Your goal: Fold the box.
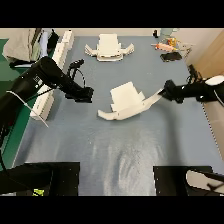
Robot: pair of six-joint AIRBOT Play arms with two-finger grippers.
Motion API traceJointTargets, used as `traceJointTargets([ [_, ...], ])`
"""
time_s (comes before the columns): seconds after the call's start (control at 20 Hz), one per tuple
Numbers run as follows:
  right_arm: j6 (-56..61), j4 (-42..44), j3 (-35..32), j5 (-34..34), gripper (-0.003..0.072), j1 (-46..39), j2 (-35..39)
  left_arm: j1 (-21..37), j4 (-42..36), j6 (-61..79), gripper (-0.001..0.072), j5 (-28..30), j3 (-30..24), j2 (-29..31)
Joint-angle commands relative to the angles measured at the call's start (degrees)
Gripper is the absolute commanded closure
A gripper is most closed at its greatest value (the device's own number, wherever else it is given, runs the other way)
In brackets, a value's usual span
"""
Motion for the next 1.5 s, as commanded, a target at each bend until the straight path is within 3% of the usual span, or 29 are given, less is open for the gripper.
traceJointTargets([
  [0.0, 10.5, -5.6, -16.2, -7.7, 0.0684, 8.4, 13.5, 2.6, -1.4, 4.0, 0.0693, -6.2, 0.0, 0.2],
  [0.15, 19.7, -12.1, -21.4, -7.9, 0.0669, 13.6, 18.3, 4.2, -3.2, 5.2, 0.0693, -6.9, 0.0, 0.1],
  [0.2, 19.7, -12.2, -21.5, -6.8, 0.0554, 13.9, 18.2, 4.3, -3.1, 5.2, 0.0693, -6.4, 0.0, 0.2],
  [0.25, 19.7, -12.2, -21.3, -6.1, 0.0381, 13.9, 17.9, 4.3, -3.1, 5.2, 0.0693, -6.1, 0.0, 0.1],
  [0.3, 19.6, -12.5, -20.9, -5.6, 0.0308, 13.7, 17.6, 4.3, -3.1, 5.2, 0.0693, -5.9, 0.0, 0.2],
  [0.5, 19.4, -18.3, -13.9, 3.3, 0.0310, 11.3, 12.4, 4.3, -3.1, 5.2, 0.0693, -6.1, 0.0, 0.1],
  [0.7, 9.6, -18.6, -3.1, 15.6, 0.0327, 6.1, 2.4, 4.3, -3.1, 5.2, 0.0693, -6.1, 0.0, 0.1],
  [0.8, 4.3, -18.4, 2.2, 23.1, 0.0399, 4.9, -3.7, 4.3, -3.1, 5.2, 0.0693, -6.1, 0.0, 0.1],
  [0.9, 0.9, -17.5, 6.0, 28.0, 0.0399, 4.9, -8.7, 4.3, -3.1, 5.1, 0.0693, -6.1, 0.0, 0.1],
  [1.15, -4.0, -11.0, 7.8, 33.3, 0.0404, 5.3, -15.8, 4.3, -3.1, 5.2, 0.0693, -6.1, 0.0, 0.1],
  [1.25, -6.3, -10.7, 7.8, 32.7, 0.0629, 6.0, -16.5, 4.3, -3.2, 5.2, 0.0693, -6.1, 0.0, 0.2],
  [1.3, -8.2, -10.4, 7.7, 31.5, 0.0682, 6.5, -16.5, 4.3, -3.2, 5.1, 0.0693, -6.1, 0.0, 0.2],
  [1.45, -12.1, -8.3, 6.1, 26.2, 0.0682, 9.6, -14.9, 4.2, -4.8, 4.7, 0.0693, -8.1, 0.0, 0.2],
])
